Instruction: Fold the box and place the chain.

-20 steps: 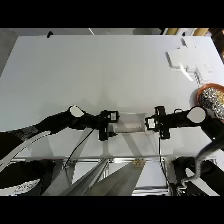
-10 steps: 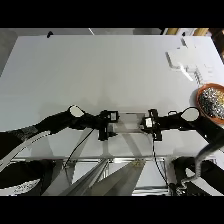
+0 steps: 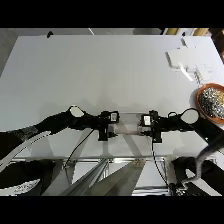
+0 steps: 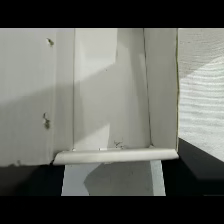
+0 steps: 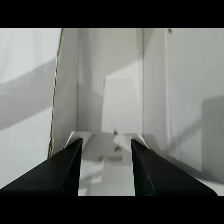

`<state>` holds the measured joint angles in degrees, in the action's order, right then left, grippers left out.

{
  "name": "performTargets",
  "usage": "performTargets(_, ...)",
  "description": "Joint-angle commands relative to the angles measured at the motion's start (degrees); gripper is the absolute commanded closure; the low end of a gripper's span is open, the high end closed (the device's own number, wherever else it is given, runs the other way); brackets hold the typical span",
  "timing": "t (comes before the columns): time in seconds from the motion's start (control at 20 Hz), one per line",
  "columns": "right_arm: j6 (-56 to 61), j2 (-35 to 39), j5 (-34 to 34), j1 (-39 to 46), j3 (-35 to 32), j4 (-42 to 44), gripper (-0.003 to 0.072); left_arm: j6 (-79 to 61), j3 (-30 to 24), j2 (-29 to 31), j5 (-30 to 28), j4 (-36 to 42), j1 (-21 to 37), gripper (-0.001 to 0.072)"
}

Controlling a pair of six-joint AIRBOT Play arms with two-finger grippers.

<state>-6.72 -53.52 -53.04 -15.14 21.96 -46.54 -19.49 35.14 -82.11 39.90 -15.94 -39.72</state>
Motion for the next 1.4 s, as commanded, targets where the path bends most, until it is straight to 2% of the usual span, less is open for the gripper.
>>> performTargets(0.0,15.47,7.34,-0.17,-0.09,0.04,-8.0,0.0403,0.0,0.0,0.04,-0.22,0.04,0.0,0.0365)
performTargets(0.1,20.7,12.04,-0.17,-0.09,0.04,-8.37,0.0471,0.0,0.0,0.04,-0.22,0.04,0.0,0.0365)
performTargets(0.2,27.69,15.74,-0.15,0.11,0.04,-9.09,0.0658,0.0,0.0,0.04,-0.22,0.04,0.0,0.0365)
performTargets(0.25,31.85,16.72,-0.52,1.84,0.07,-8.87,0.0673,0.0,-0.02,0.04,-0.24,0.04,0.0,0.0365)
performTargets(0.45,45.86,16.9,0.37,16.48,0.07,-8.44,0.0673,0.0,0.0,0.04,-0.22,0.04,0.0,0.0365)
performTargets(0.55,47.47,16.04,-0.63,19.76,0.07,-10.69,0.0673,0.0,0.0,0.04,-0.22,0.07,0.0,0.0365)
performTargets(0.7,52.68,11.76,-1.33,19.78,0.07,-16.09,0.0673,0.0,0.0,0.04,-0.22,0.04,0.0,0.0365)
performTargets(1.0,60.76,3.23,-1.18,19.56,0.07,-14.03,0.0673,0.0,0.0,0.04,-0.22,0.04,0.0,0.0365)
performTargets(1.25,61.0,-3.93,-5.92,15.87,-0.13,-6.86,0.0673,0.0,0.0,0.04,-0.22,0.04,0.0,0.0365)
performTargets(1.35,60.92,-5.44,-5.62,14.12,-0.11,-3.8,0.0673,0.0,0.0,0.04,-0.22,0.04,0.0,0.0365)
